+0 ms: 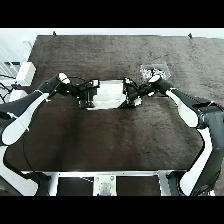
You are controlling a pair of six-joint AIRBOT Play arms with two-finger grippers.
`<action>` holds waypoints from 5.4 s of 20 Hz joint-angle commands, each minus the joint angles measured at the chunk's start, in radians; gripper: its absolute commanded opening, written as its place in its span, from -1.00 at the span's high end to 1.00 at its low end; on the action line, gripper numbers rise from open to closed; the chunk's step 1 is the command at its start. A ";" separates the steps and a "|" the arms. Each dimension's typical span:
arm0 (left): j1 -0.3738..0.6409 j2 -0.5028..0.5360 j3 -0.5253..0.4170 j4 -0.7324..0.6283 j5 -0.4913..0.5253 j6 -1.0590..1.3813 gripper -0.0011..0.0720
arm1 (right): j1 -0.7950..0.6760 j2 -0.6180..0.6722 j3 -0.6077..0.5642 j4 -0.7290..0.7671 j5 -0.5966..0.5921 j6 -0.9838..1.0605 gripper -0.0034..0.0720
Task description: Fold the box and place the chain.
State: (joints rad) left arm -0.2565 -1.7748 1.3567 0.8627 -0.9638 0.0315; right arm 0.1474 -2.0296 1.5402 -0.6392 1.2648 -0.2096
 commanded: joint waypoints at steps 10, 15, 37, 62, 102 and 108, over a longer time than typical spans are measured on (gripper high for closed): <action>-0.001 -0.001 0.000 -0.053 -0.056 0.071 0.21 | 0.001 0.000 0.000 0.000 0.000 0.000 -0.65; -0.001 -0.002 0.000 -0.136 -0.055 0.109 0.21 | 0.001 0.000 0.000 0.000 0.000 0.000 -0.65; -0.048 -0.045 0.000 -0.220 0.037 0.179 -0.55 | 0.001 0.000 0.000 0.000 0.000 0.000 -0.65; 0.174 0.270 -0.078 -0.219 -0.058 -0.392 0.94 | 0.001 0.000 0.000 0.000 0.000 0.000 -0.65; 0.101 0.039 -0.035 -0.203 -0.156 -0.972 0.02 | 0.001 0.000 0.000 0.000 0.000 0.000 -0.65; 0.101 0.039 -0.035 -0.228 -0.156 -0.974 0.02 | 0.001 0.000 0.000 0.000 0.000 0.000 -0.65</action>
State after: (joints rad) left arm -0.1547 -1.7359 1.3201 0.6456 -1.1183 -0.9443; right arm 0.1471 -2.0293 1.5402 -0.6392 1.2652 -0.2100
